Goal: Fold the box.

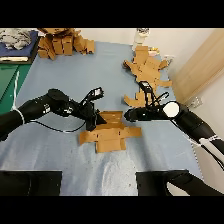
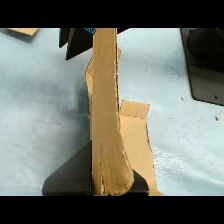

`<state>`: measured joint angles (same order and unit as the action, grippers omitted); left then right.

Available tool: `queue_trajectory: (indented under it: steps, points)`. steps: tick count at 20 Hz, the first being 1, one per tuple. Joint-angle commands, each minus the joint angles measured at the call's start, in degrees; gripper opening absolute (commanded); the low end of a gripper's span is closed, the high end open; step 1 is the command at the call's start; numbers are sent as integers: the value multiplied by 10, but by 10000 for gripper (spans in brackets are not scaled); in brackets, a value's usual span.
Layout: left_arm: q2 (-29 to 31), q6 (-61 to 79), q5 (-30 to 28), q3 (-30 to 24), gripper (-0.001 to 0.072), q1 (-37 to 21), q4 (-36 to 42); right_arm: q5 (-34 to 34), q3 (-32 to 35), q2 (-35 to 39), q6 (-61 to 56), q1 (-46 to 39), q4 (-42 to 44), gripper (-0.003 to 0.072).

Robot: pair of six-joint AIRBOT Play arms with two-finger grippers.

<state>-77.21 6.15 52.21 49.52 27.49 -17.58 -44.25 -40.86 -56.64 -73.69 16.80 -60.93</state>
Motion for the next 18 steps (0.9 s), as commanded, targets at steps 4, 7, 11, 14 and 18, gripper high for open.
queue_trajectory:
  steps: [4,7,11,14,18]
  points:
    - [10,45,-45,-27,14,18,-2,19,0,0,-14,0,-11,227]
    - [10,75,-54,-45,15,33,-2,21,0,0,-15,0,-11,95]
    - [6,87,-62,-50,15,38,-2,23,0,0,-20,0,-12,82]
    - [4,91,-90,-60,14,38,-2,23,0,0,-20,0,-12,82]
    - [0,101,-89,-60,15,23,10,22,0,0,-20,0,-10,82]
